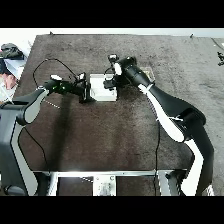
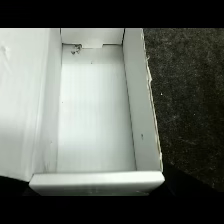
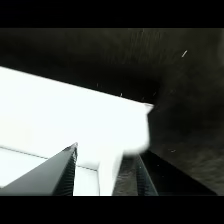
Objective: Fold the box and place the chain.
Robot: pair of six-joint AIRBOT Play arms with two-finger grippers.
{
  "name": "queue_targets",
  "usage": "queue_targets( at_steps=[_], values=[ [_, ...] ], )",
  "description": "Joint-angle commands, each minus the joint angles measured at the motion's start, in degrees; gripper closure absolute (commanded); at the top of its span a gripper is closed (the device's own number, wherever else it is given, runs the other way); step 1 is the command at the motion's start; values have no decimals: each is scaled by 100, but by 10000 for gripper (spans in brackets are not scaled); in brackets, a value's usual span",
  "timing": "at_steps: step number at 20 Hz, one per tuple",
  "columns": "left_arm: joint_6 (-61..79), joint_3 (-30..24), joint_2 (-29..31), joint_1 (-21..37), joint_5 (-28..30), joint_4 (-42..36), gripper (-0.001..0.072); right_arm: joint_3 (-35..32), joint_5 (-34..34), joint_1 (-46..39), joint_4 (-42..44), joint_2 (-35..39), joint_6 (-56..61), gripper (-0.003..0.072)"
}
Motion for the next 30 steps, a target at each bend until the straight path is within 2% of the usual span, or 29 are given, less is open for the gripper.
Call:
queue_targets(
  at_steps=[1,3,7,10,13,14,15,21,30],
  values=[
    [0,2,-4,0,2,2,363,7,-452,-20,-295,516,-560,278],
    [0,2,-4,0,2,2,363,7,-656,-157,-334,831,-728,366],
    [0,2,-4,0,0,2,363,-59,-581,-730,-330,1001,-876,365],
    [0,2,-4,0,4,2,363,-466,-977,-1244,-223,986,-876,366],
    [0,2,-4,0,0,2,363,-525,-1182,-1746,697,721,-1217,368],
    [0,2,-4,0,4,2,363,-525,-1224,-1858,1034,601,-1392,419],
    [0,2,-4,0,4,2,363,-522,-1233,-1928,1263,496,-1519,419],
    [0,2,-4,0,2,2,363,-522,-1255,-1956,1432,4,-1827,418],
    [0,2,-4,0,2,2,363,-522,-1434,-1834,1412,-144,-1923,418]
  ],
)
